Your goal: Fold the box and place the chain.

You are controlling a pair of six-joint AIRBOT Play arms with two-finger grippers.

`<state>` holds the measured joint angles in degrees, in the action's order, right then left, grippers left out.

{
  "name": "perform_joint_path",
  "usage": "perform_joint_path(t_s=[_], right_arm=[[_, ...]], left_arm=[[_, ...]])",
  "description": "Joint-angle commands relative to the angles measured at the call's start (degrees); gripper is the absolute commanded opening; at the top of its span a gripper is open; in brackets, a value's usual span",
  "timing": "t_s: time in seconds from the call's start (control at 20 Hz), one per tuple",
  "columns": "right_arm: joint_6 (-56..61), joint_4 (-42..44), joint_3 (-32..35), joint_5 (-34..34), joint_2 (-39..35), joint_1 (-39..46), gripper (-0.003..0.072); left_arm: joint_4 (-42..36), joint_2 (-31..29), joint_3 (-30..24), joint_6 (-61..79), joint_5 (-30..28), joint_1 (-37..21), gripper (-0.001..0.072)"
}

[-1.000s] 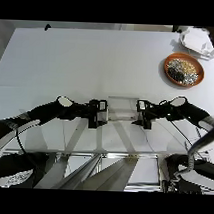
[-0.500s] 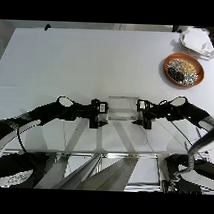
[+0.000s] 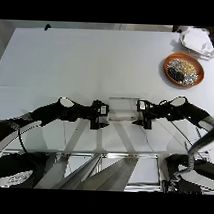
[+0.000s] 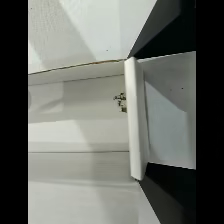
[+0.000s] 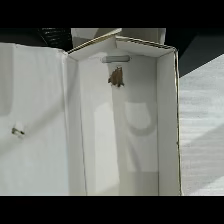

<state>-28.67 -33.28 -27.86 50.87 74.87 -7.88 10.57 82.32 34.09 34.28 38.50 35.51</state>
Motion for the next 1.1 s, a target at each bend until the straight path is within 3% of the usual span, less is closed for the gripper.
perform_joint_path(t_s=[0.0,0.45,0.6,0.65,0.75,0.85,0.95,1.05], right_arm=[[0.15,0.11,0.02,-0.09,0.0,-0.02,0.0384],[0.15,0.11,0.02,-0.09,0.0,-0.02,0.0384],[0.15,0.11,0.0,-0.09,0.0,-0.02,0.0384],[0.15,0.11,0.02,-0.09,0.0,-0.02,0.0384],[0.15,0.11,0.0,-0.09,0.0,-0.02,0.0384],[0.15,0.11,0.02,-0.07,0.0,-0.02,0.0384],[0.15,0.11,0.0,-0.09,0.0,-0.02,0.0384],[0.15,0.11,0.02,-0.09,0.0,-0.02,0.0384]], left_arm=[[-2.27,0.92,-0.02,1.99,0.5,0.68,0.0696],[-5.86,1.03,0.07,3.32,0.7,0.66,0.069],[-5.88,1.05,0.07,3.43,0.72,0.66,0.057],[-5.9,1.05,0.07,3.43,0.72,0.66,0.0503],[-5.88,1.05,0.07,3.43,0.7,0.66,0.0292],[-5.88,1.05,0.07,3.41,0.68,0.66,0.0244],[-5.88,1.05,0.07,3.39,0.57,0.66,0.0139],[-5.88,1.05,0.07,3.39,0.55,0.66,0.0132]])
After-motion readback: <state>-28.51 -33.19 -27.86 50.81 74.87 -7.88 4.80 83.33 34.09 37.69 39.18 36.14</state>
